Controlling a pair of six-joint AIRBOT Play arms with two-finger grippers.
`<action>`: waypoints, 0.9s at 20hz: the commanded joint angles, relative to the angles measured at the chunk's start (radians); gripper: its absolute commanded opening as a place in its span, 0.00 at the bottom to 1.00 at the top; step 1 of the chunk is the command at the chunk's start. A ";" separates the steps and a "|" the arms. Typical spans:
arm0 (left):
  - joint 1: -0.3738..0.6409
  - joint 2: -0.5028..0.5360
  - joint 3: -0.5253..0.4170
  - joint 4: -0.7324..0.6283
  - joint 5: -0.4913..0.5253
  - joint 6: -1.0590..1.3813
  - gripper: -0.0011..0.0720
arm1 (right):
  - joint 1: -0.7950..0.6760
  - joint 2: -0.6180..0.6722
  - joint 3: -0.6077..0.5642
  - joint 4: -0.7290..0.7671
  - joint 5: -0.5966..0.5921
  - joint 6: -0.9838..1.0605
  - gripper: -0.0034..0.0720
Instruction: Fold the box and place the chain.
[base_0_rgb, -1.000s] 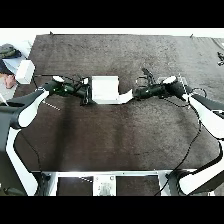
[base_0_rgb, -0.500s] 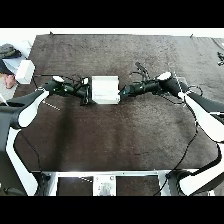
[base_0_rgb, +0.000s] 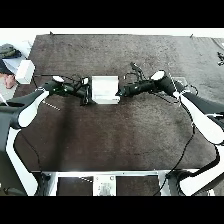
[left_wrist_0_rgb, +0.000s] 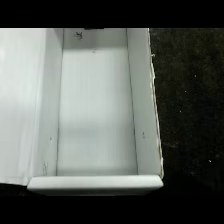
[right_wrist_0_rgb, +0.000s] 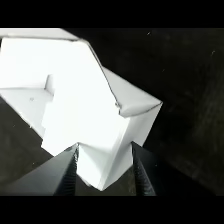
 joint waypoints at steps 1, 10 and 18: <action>0.001 0.001 0.001 0.000 0.000 0.001 0.29 | 0.032 -0.001 0.047 -0.084 -0.011 0.085 0.58; 0.001 0.001 0.001 0.000 0.000 0.001 0.29 | 0.084 -0.024 0.080 -0.233 -0.025 0.252 0.58; 0.001 0.001 0.001 0.000 0.000 0.001 0.29 | 0.134 -0.048 0.147 -0.468 -0.047 0.408 0.58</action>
